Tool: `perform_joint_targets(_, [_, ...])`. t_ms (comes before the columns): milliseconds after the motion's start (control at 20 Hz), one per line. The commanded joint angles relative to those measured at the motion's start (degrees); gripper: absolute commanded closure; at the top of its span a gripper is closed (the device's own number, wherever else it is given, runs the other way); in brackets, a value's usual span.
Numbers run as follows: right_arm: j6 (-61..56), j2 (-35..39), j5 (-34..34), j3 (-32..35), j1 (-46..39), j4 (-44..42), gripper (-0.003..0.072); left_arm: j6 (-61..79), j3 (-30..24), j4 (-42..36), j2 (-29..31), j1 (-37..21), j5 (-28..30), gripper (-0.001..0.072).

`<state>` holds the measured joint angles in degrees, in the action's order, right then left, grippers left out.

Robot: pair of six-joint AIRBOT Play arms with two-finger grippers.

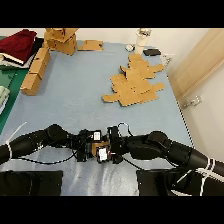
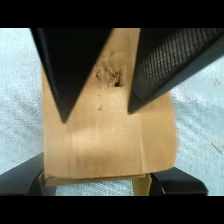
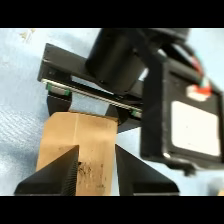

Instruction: Fold the box.

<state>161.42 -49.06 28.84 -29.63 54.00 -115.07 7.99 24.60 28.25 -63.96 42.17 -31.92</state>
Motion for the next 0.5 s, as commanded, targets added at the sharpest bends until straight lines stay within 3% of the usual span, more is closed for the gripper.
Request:
perform_joint_targets(0, [-0.1, 1.0, 0.1, 0.0, 0.1, 0.0, 0.0354, 0.0, 0.0, 0.0, 0.0, 0.0, 0.0, 0.0096])
perform_joint_targets(150, [-1.6, 1.1, 0.3, -0.1, 0.1, 1.3, 0.035, 0.0, 0.0, 0.0, 0.0, 0.0, 0.0, 0.0096])
perform_joint_targets(200, [-1.6, 1.4, 0.8, -0.1, 0.1, 0.6, 0.0308, 0.0, 0.0, 0.0, 0.0, 0.0, 0.0, 0.0097])
perform_joint_targets(300, [-1.6, 2.9, 3.0, -0.1, 0.4, -2.6, 0.0146, 0.0, 0.0, 0.0, 0.0, 0.0, 0.0, 0.0096])
perform_joint_targets(450, [-3.9, 3.0, 6.1, 1.0, 0.6, -3.5, 0.014, 0.0, 0.0, 0.0, 0.0, 0.0, 0.0, 0.0096])
